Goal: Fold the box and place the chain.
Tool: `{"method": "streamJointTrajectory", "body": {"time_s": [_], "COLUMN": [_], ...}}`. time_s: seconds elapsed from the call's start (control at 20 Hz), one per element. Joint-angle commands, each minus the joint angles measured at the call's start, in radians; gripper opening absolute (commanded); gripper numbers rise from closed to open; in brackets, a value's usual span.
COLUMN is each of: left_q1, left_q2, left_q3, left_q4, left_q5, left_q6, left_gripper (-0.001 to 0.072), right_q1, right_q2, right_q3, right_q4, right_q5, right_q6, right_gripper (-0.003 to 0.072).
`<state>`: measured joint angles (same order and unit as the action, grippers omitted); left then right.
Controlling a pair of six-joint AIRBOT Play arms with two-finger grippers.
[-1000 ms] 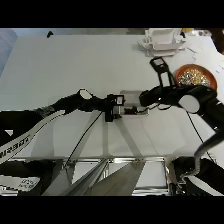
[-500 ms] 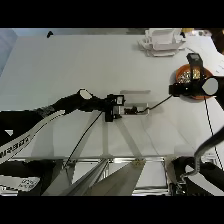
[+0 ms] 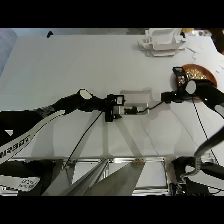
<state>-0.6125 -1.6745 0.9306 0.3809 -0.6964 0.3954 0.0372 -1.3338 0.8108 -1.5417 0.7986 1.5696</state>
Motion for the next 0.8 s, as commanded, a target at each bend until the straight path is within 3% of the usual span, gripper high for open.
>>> {"method": "streamJointTrajectory", "body": {"time_s": [0.0, 0.75], "left_q1": [0.000, 0.000], "left_q2": [0.001, 0.001], "left_q3": [0.000, 0.000], "left_q4": [0.000, 0.000], "left_q5": [0.000, 0.000], "left_q6": [0.000, 0.000], "left_gripper": [0.0083, 0.0083], "right_q1": [0.008, 0.027], "right_q2": [-0.051, 0.006], "right_q3": [-0.001, 0.000], "right_q4": [-0.006, -0.005], "right_q5": [-0.011, -0.037], "right_q6": [0.000, 0.005], "right_gripper": [0.0346, 0.0338]}}
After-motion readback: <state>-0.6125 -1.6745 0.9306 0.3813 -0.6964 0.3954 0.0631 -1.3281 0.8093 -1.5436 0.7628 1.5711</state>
